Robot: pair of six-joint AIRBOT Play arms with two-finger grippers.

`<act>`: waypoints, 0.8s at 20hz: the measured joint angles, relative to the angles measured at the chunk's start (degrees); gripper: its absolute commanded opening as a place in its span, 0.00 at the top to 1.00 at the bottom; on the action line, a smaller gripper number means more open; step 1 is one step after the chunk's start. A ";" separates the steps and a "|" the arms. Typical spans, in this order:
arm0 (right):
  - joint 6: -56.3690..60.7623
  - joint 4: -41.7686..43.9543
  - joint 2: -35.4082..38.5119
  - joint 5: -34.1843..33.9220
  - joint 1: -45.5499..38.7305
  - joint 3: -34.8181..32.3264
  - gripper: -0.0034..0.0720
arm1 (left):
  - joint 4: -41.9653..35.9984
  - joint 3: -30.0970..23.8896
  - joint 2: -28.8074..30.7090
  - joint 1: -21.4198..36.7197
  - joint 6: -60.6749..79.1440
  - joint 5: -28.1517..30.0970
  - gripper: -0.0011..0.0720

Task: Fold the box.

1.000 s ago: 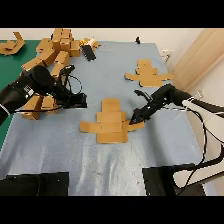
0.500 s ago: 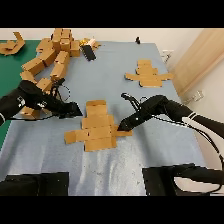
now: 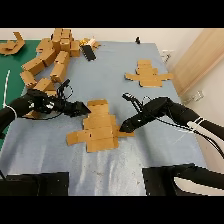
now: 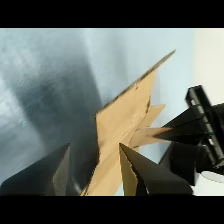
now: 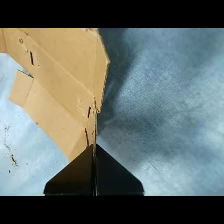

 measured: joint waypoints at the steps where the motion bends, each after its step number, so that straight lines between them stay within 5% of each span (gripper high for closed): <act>1: 0.20 -0.15 0.04 -0.24 0.00 -0.04 0.96 | -2.27 0.00 -1.16 0.02 2.40 -0.39 0.36; 6: 2.01 -0.96 0.11 -0.61 0.00 -0.07 0.96 | -9.07 0.72 -6.10 0.00 10.29 -1.81 0.36; 13: 5.33 -3.21 0.11 -0.70 0.00 -0.07 0.96 | -13.33 3.19 -11.65 -1.36 18.18 -11.08 0.37; 14: 5.53 -3.39 0.11 -0.70 0.00 -0.07 0.96 | -13.00 3.34 -12.33 -1.77 18.53 -12.35 0.61; 15: 5.66 -3.45 0.11 -0.70 0.00 -0.07 0.96 | -12.68 3.45 -12.81 -2.23 18.84 -13.22 0.74; 16: 5.75 -3.56 0.13 -0.70 0.00 -0.07 0.96 | -12.50 3.54 -13.18 -2.67 19.26 -13.90 0.75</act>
